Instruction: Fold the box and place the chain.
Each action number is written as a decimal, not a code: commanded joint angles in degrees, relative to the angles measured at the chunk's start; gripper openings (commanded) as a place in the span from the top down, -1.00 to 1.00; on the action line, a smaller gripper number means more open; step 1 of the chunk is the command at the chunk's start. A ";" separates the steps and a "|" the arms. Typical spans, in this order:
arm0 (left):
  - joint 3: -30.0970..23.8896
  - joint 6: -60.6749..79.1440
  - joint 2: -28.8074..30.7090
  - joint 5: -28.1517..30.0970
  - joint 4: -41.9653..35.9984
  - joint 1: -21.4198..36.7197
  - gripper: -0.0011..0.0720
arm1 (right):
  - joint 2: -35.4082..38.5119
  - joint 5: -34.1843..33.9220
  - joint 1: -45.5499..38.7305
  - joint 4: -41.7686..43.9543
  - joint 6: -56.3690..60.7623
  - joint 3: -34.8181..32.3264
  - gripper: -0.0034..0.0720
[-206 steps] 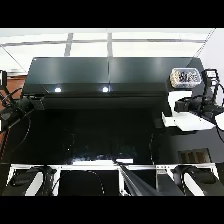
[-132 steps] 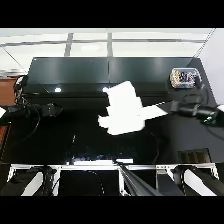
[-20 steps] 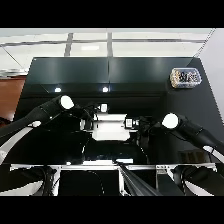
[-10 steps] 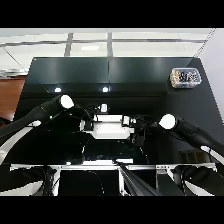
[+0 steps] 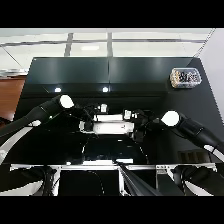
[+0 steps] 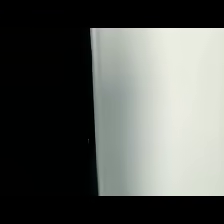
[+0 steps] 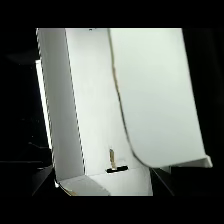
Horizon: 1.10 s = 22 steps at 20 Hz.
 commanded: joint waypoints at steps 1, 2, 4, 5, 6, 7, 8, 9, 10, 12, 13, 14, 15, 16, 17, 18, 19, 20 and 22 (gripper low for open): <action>0.04 0.04 -0.04 -0.13 0.02 0.02 0.89 | 0.44 -0.59 -0.48 -0.42 -0.07 0.63 -0.88; 0.04 0.02 -0.04 -0.13 0.02 0.02 0.89 | 0.44 -0.68 -0.50 -0.46 -0.11 0.63 -0.88; 0.04 0.02 -0.04 -0.13 0.02 0.02 0.89 | 0.52 -1.44 -0.55 -2.86 -2.64 0.74 -0.88; 0.04 0.04 -0.04 -0.13 0.02 0.02 0.89 | 0.61 -2.23 -0.55 -5.77 -3.67 0.90 -0.88; 0.04 0.02 -0.04 -0.13 0.02 0.02 0.89 | 0.61 -2.80 -0.57 -6.75 -3.65 0.92 -0.88; 0.04 0.04 -0.04 -0.13 0.02 0.02 0.89 | 0.61 -2.67 -0.55 -6.64 -3.65 0.92 -0.88; 0.04 0.04 -0.04 -0.13 0.02 0.02 0.89 | 0.61 -2.25 -0.52 -6.01 -3.65 0.92 -0.88; 0.04 0.04 -0.04 -0.13 0.02 0.02 0.89 | 0.59 -1.73 -0.42 -5.09 -3.65 0.92 -0.88; 0.04 0.04 -0.04 -0.11 0.02 0.02 0.89 | 0.61 -1.51 -0.44 -4.22 -3.72 0.92 -0.88; 0.04 0.04 -0.04 -0.13 0.02 0.02 0.89 | 0.61 -1.57 -0.44 -4.00 -3.87 0.92 -0.88; 0.04 0.04 -0.04 -0.13 0.02 0.02 0.89 | 0.61 -1.84 -0.44 -3.80 -3.87 0.92 -0.88; 0.04 0.04 -0.04 -0.13 0.02 0.02 0.89 | 0.61 -2.10 -0.44 -2.54 -3.98 0.92 -0.88; 0.04 0.04 -0.04 -0.13 0.02 0.02 0.89 | 0.61 -2.29 -0.44 -1.16 -4.61 0.92 -0.88; 0.04 0.04 -0.04 -0.13 0.02 0.02 0.89 | 0.61 -2.75 -0.44 -0.42 -5.31 0.92 -0.88; 0.04 0.04 -0.04 -0.13 0.02 0.02 0.89 | 0.61 -3.78 -0.44 -0.46 -5.35 0.92 -0.88; 0.04 0.04 -0.04 -0.11 0.02 0.02 0.89 | 0.70 -5.57 -0.50 -0.46 -5.35 0.92 -0.88; 0.04 0.04 -0.07 -0.11 0.04 0.02 0.89 | 0.72 -6.95 -0.55 -0.42 -5.33 0.92 -0.88; 0.04 0.04 -0.07 -0.15 0.02 0.02 0.89 | 0.72 -7.23 -0.55 -0.42 -5.33 0.92 -0.88; 0.04 0.04 -0.07 -0.35 0.02 0.00 0.89 | 0.72 -6.12 -0.55 0.02 -5.35 0.92 -0.88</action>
